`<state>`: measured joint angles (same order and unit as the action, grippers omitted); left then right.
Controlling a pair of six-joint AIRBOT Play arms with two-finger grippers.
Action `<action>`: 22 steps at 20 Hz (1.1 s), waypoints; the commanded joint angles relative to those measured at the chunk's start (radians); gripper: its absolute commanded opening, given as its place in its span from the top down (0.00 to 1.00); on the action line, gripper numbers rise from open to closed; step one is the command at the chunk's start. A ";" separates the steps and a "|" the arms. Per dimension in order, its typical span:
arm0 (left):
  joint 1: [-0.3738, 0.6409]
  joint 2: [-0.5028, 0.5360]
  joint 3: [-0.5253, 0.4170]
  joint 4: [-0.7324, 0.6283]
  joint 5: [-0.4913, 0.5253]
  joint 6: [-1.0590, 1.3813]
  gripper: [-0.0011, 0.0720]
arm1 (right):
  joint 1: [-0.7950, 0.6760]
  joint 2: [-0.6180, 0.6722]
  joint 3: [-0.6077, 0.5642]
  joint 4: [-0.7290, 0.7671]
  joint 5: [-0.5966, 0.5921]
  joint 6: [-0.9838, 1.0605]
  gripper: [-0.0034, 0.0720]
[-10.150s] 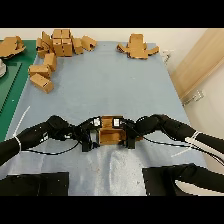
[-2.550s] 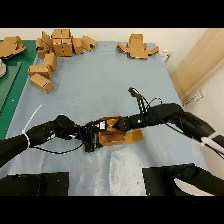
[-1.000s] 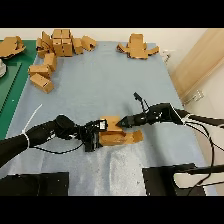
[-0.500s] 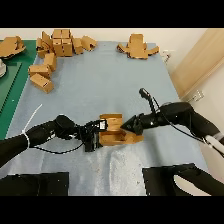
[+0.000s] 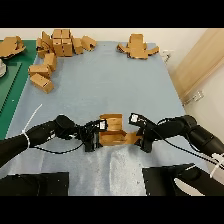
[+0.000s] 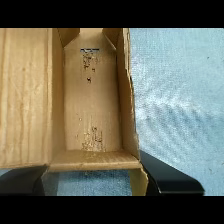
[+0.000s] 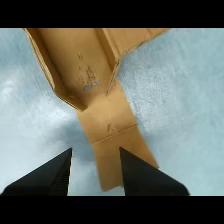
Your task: Fold the box.
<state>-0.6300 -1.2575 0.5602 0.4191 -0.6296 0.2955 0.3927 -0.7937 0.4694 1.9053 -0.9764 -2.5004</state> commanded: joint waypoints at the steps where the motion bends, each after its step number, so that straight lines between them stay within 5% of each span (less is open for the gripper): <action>1: 0.000 0.000 0.001 0.000 0.000 0.000 0.41 | 0.045 -0.021 -0.002 -0.095 0.137 -0.114 0.31; 4: 0.000 0.000 0.001 0.000 0.000 0.000 0.41 | 0.089 -0.076 0.001 -0.034 0.241 -0.180 0.32; 12: 0.000 0.000 0.001 0.000 0.000 0.000 0.41 | 0.158 -0.114 0.007 0.048 0.263 -0.209 0.32; 15: 0.000 0.000 0.001 0.000 0.000 0.000 0.41 | 0.158 -0.114 0.007 0.092 0.273 -0.237 0.67; 18: 0.000 0.000 0.001 0.000 0.000 0.000 0.41 | 0.158 -0.114 0.007 0.122 0.273 -0.243 0.81; 22: 0.000 0.000 0.001 0.000 0.000 0.000 0.41 | 0.180 -0.114 0.007 0.168 0.278 -0.267 0.82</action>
<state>-0.6300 -1.2575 0.5602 0.4191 -0.6300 0.2955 0.5564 -0.9073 0.4755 2.0346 -0.7055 -2.7499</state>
